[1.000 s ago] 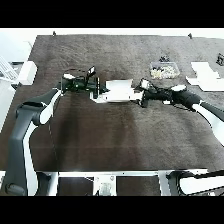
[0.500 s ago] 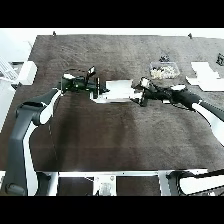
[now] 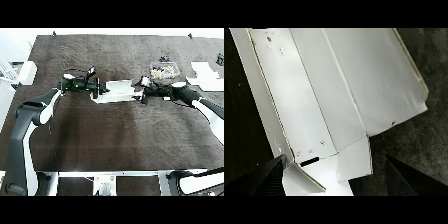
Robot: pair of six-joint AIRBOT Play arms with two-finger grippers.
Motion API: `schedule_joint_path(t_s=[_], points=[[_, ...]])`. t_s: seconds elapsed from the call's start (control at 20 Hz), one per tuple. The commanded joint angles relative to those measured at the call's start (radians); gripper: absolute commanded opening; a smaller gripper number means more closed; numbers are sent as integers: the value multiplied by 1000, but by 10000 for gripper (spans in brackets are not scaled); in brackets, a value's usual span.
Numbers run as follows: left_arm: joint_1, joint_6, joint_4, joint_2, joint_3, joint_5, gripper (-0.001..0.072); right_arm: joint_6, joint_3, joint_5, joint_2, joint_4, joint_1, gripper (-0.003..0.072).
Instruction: Fold the box and place the chain.
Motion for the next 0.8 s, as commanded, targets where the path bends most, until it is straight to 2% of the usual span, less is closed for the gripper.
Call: schedule_joint_path(t_s=[0.0,0.15,0.75], points=[[0,0,1,1,1,-1,20,11,58,73,-42,-63,-5,720],[0,0,2,1,1,-11,20,80,134,151,-83,-140,-18,720],[0,0,2,1,1,-18,20,141,283,311,-212,-143,-43,720]])
